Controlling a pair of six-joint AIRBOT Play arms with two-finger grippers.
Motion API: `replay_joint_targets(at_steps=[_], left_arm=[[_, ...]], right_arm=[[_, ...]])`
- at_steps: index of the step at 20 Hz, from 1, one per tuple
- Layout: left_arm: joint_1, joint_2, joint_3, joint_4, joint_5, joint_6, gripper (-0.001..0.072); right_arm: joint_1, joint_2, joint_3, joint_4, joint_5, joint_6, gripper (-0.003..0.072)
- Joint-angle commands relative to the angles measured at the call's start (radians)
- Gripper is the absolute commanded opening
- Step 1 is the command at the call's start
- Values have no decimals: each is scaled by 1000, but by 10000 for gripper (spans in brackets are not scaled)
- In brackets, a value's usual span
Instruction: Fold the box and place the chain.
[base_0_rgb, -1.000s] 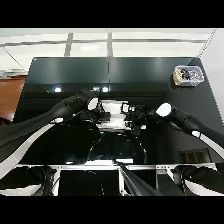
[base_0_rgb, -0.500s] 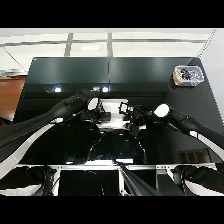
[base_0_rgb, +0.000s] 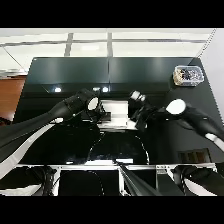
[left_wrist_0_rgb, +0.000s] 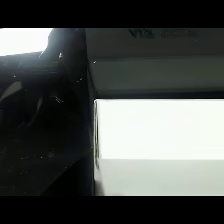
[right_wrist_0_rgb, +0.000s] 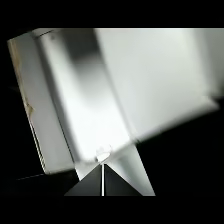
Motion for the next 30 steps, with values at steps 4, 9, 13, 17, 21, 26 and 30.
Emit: replay_joint_targets(at_steps=[4,9,13,17,21,26,30], left_arm=[[0,1,1,-2,-7,2,28],[0,1,1,-2,-8,2,29],[0,1,1,-3,-8,2,29],[2,1,1,-31,-8,2,29],[2,1,1,-31,-6,2,29],[2,1,1,-31,-6,2,28],[2,1,1,-31,-6,2,29]], right_arm=[[-451,139,-46,-250,243,726,20],[-543,-21,-196,86,214,744,20],[-326,-158,-189,308,137,648,21],[-208,-203,-84,329,158,607,22],[-207,-203,40,296,306,573,598],[-126,-203,79,290,271,594,428],[-43,-203,104,193,200,687,331]])
